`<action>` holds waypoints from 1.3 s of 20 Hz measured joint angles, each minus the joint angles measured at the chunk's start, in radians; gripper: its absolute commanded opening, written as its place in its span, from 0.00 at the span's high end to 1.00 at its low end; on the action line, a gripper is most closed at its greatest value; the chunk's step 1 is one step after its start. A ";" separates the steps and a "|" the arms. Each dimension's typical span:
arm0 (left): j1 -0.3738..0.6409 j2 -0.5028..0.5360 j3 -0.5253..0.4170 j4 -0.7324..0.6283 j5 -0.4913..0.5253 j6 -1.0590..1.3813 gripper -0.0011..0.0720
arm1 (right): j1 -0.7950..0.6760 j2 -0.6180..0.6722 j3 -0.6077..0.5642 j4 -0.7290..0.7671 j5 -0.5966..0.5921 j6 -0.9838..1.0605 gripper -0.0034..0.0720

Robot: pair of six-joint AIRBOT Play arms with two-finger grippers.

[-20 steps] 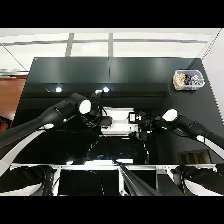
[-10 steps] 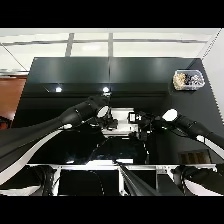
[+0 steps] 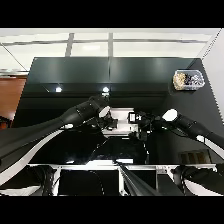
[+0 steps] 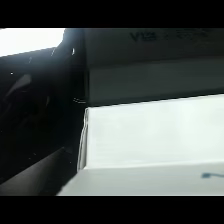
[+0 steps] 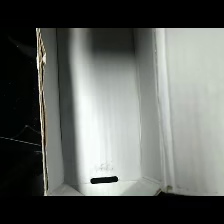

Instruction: Fold the box and place the chain.

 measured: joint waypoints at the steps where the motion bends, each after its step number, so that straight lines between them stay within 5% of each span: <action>1: 0.004 0.000 0.000 0.000 0.000 -0.005 0.32 | 0.000 0.000 0.000 0.000 0.000 0.000 0.39; 5: 0.014 0.001 0.000 0.000 0.007 -0.027 0.48 | 0.000 0.000 0.000 0.000 0.000 0.000 0.39; 7: 0.015 0.001 0.000 -0.012 0.019 -0.041 0.69 | 0.000 0.000 0.000 0.000 0.000 0.000 0.39; 8: 0.015 0.001 0.000 -0.019 0.024 -0.042 0.69 | 0.000 0.000 0.000 0.000 0.000 0.000 0.39; 9: 0.016 0.001 0.000 -0.027 0.027 -0.045 0.88 | 0.000 0.000 0.000 0.000 0.000 0.000 0.39; 10: 0.016 0.001 0.000 -0.031 0.023 -0.049 0.95 | 0.000 0.000 0.000 0.000 0.000 0.000 0.39; 13: 0.014 0.001 0.000 -0.040 0.034 -0.052 0.94 | 0.000 0.001 0.000 -0.001 0.001 0.001 0.39; 15: 0.009 0.001 0.000 -0.045 0.041 -0.051 0.50 | 0.000 0.001 0.000 -0.001 0.002 0.001 0.39; 16: 0.006 0.001 0.000 -0.059 0.055 -0.051 0.41 | 0.000 0.001 0.000 -0.001 0.001 0.001 0.39; 21: 0.004 0.000 0.000 -0.044 0.048 -0.071 0.41 | 0.000 0.000 0.000 0.001 0.000 0.000 0.39; 25: 0.004 0.000 0.000 -0.033 0.045 -0.094 0.53 | 0.000 0.000 0.000 0.000 0.000 0.000 0.39; 26: 0.005 0.000 0.000 -0.031 0.044 -0.098 0.78 | 0.000 0.000 0.000 0.000 0.000 0.000 0.39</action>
